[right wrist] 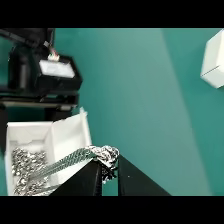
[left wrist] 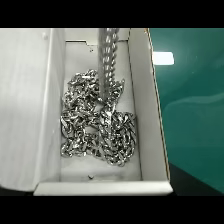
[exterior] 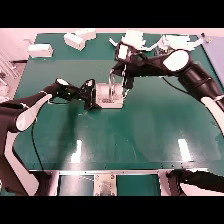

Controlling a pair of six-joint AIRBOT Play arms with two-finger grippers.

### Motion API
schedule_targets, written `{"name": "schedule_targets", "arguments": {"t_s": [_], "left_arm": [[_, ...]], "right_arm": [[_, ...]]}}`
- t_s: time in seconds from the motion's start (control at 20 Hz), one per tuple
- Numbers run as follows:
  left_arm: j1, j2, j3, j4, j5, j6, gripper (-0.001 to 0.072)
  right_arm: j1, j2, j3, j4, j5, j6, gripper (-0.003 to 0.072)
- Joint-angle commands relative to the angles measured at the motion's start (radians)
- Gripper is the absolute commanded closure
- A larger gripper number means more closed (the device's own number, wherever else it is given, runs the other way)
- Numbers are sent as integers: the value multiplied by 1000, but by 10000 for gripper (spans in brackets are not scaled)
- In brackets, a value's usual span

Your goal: Fold the box and place the chain.

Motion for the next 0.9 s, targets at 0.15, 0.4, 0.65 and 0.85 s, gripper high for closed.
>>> {"name": "schedule_targets", "arguments": {"t_s": [0.15,0.4,0.65,0.85], "left_arm": [[0,0,1,0,0,0,220],[0,0,1,0,0,0,220],[0,0,1,0,0,0,220],[0,0,1,0,0,0,220]], "right_arm": [[0,-194,-35,0,3,1,682],[-3,-221,-29,3,5,0,153],[-60,-166,-29,-22,37,-3,153],[-202,-153,-31,-34,208,-4,153]]}}
